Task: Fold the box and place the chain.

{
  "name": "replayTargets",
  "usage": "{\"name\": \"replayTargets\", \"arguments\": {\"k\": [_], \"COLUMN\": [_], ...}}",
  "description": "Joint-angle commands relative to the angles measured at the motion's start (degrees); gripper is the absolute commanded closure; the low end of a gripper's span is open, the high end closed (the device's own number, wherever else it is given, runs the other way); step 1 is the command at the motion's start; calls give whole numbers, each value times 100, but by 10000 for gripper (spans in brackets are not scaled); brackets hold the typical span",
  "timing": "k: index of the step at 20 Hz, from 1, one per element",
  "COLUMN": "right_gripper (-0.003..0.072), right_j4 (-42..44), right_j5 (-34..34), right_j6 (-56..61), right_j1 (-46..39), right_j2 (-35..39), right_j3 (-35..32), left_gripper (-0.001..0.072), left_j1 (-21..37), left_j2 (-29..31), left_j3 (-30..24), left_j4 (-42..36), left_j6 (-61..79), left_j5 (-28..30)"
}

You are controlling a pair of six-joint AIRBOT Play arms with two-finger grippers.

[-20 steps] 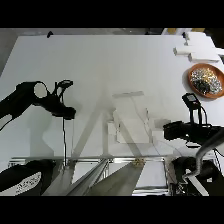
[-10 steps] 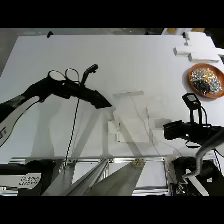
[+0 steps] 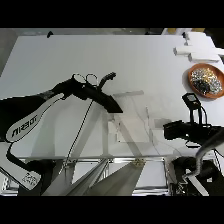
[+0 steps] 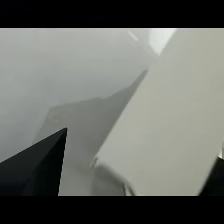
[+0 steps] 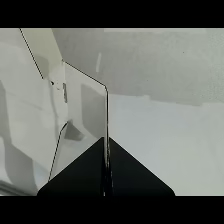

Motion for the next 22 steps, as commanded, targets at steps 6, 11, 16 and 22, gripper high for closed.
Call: {"name": "replayTargets", "arguments": {"k": [6,11,16,22], "right_gripper": [665,634,374,325], "right_j4": [0,98,474,496], "right_j5": [11,-15,-177,-149], "right_j6": [-4,-7,-153,-267], "right_j1": [7,7,7,7], "right_j2": [7,7,9,9], "right_j3": [-4,-2,39,417], "left_gripper": [494,707,712,714], "left_j1": [-131,-131,-275,-675], "left_j2": [-92,-42,511,1917], "left_j3": [33,33,31,-942], "left_j4": [-221,-111,885,2232], "left_j6": [813,1460,1458,741], "left_j5": [-610,-619,-273,693]}}
